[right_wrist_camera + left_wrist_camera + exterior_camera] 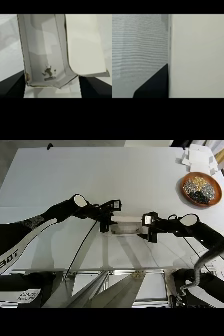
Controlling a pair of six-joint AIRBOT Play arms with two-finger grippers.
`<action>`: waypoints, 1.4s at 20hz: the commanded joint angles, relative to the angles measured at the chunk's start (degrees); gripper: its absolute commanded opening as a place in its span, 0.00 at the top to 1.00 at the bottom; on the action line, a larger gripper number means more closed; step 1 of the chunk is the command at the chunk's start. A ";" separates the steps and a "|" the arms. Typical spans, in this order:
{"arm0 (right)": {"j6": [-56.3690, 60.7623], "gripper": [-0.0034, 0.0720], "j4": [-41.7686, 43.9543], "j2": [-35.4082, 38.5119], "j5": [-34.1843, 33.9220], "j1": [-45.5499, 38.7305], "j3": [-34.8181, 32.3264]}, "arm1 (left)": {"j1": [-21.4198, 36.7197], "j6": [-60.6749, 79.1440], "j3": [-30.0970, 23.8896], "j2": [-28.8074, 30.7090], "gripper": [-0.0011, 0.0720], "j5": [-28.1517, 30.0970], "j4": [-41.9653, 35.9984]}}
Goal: Fold the box and place the chain.
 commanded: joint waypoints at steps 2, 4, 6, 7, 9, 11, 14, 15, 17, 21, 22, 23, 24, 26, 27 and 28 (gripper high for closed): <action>-2.56 0.04 1.31 -2.21 0.61 0.02 0.04 | 0.00 -0.02 0.04 0.00 0.97 0.07 0.00; -2.99 0.04 1.55 -3.61 0.66 0.02 0.07 | 0.00 -0.02 0.02 0.00 0.97 0.07 0.00; -3.04 0.04 1.81 -4.90 0.63 0.02 0.50 | 0.00 -0.02 0.02 0.00 0.97 0.07 0.00; -3.26 0.04 2.16 -5.33 0.66 0.02 0.90 | 0.00 -0.02 0.02 0.00 0.97 0.07 -0.02; -4.52 0.05 2.58 -5.77 0.79 0.02 1.55 | 0.00 -0.02 0.02 0.00 0.97 0.07 0.00; -4.59 0.05 2.58 -6.71 0.70 0.02 1.70 | 0.00 -0.02 0.02 0.00 0.97 0.07 -0.02; -5.99 0.05 2.62 -8.48 0.76 0.02 1.70 | 0.00 -0.02 0.04 0.00 0.97 0.07 0.00; -5.99 0.06 2.62 -8.68 0.70 0.02 1.70 | 0.00 -0.02 0.04 0.00 0.97 0.04 0.00; -5.99 0.09 2.60 -8.70 0.66 0.02 1.81 | 0.00 -0.02 0.02 0.00 0.97 0.07 -0.02; -5.97 0.18 2.60 -8.85 0.70 0.02 2.03 | 0.00 -0.02 0.02 0.00 0.97 0.07 -0.02; -5.97 0.32 2.58 -8.85 0.72 0.02 2.03 | 0.00 -0.02 0.02 0.00 0.97 0.07 -0.02; -5.97 0.38 2.58 -8.85 0.74 0.02 2.03 | 0.00 -0.02 0.02 0.00 0.97 0.07 0.00; -5.97 0.41 2.58 -8.85 0.74 0.02 2.03 | 0.00 -0.02 0.02 0.00 0.97 0.07 -0.02; -5.95 0.45 2.54 -8.85 0.79 0.02 2.03 | 0.00 -0.02 0.04 0.00 0.97 0.07 -0.02; -5.95 0.45 2.54 -8.85 0.92 0.02 2.03 | 0.00 -0.02 0.02 0.00 0.97 0.07 0.00; -5.95 0.45 2.54 -8.85 1.07 0.02 2.03 | 0.00 -0.02 0.02 0.00 0.97 0.07 -0.02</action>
